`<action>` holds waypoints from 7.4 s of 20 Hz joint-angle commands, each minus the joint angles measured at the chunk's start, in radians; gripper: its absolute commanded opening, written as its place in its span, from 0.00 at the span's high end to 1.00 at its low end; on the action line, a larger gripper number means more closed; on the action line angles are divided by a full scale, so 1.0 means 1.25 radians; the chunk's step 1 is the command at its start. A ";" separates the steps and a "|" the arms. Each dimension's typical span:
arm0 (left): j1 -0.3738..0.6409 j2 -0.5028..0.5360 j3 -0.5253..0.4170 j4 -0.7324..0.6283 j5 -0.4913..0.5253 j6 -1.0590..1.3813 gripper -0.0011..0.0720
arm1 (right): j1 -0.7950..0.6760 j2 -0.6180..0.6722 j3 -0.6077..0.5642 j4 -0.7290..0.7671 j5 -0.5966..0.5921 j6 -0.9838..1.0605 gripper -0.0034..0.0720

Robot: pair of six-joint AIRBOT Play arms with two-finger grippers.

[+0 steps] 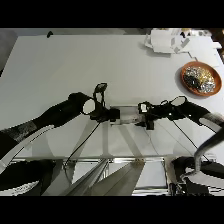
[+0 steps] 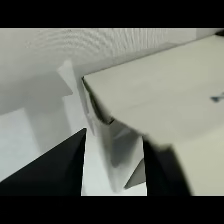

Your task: Fold the box and place the chain.

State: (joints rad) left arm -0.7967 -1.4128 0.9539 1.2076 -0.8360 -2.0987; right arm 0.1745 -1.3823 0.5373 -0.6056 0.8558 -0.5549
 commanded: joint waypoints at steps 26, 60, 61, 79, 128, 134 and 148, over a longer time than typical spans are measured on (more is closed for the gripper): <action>-0.081 -0.151 0.176 0.196 -0.192 -0.374 0.97 | 0.000 0.000 0.000 0.000 0.000 0.000 0.41; -0.020 0.091 0.175 0.213 -0.390 0.101 0.53 | 0.000 0.000 0.000 0.000 0.000 0.000 0.41; -0.004 0.130 0.158 0.213 -0.399 0.172 0.31 | 0.000 0.000 0.000 0.000 0.000 0.000 0.41; 0.240 0.024 -0.235 -0.617 0.028 2.016 0.03 | 0.000 0.000 0.000 0.000 0.000 0.000 0.41; 0.177 -0.060 -0.235 -0.757 0.082 2.035 0.80 | 0.000 0.000 0.000 0.022 0.005 0.000 0.41; 0.177 -0.060 -0.235 -0.757 0.082 2.035 0.80 | 0.000 0.000 0.000 0.029 0.037 0.000 0.39; 0.177 -0.060 -0.235 -0.757 0.080 2.035 0.80 | -0.106 0.188 0.000 -0.276 0.049 0.353 0.05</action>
State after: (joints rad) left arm -0.5758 -1.4891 0.6598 0.2611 -0.7364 0.4446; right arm 0.0990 -1.2129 0.5362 -0.8516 0.9127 -0.2428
